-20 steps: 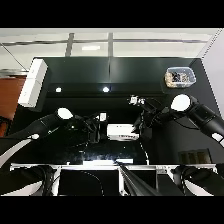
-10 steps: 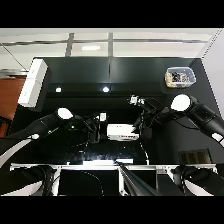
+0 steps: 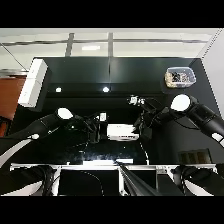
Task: Fold the box and place the chain.
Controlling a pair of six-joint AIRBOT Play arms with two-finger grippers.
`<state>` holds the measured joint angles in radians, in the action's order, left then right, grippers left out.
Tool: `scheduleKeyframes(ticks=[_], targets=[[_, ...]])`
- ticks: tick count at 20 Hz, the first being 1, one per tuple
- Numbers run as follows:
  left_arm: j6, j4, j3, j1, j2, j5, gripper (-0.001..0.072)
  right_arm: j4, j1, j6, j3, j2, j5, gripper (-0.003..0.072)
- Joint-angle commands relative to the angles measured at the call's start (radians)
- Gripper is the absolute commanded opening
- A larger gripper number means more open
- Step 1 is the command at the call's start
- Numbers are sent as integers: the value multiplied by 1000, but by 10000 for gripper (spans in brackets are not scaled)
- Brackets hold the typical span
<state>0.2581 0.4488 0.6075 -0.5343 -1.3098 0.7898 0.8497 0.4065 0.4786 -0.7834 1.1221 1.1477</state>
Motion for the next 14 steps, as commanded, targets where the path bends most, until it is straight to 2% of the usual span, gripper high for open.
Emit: scheduleKeyframes(ticks=[1, 14], targets=[[0, 0, 1, 0, -1, -1, 370, 0, 1, 1, 0, 0, -3, 291], [0, 0, 1, 0, -1, -1, 370, 18, 27, 14, 1, 6, -16, 291]])
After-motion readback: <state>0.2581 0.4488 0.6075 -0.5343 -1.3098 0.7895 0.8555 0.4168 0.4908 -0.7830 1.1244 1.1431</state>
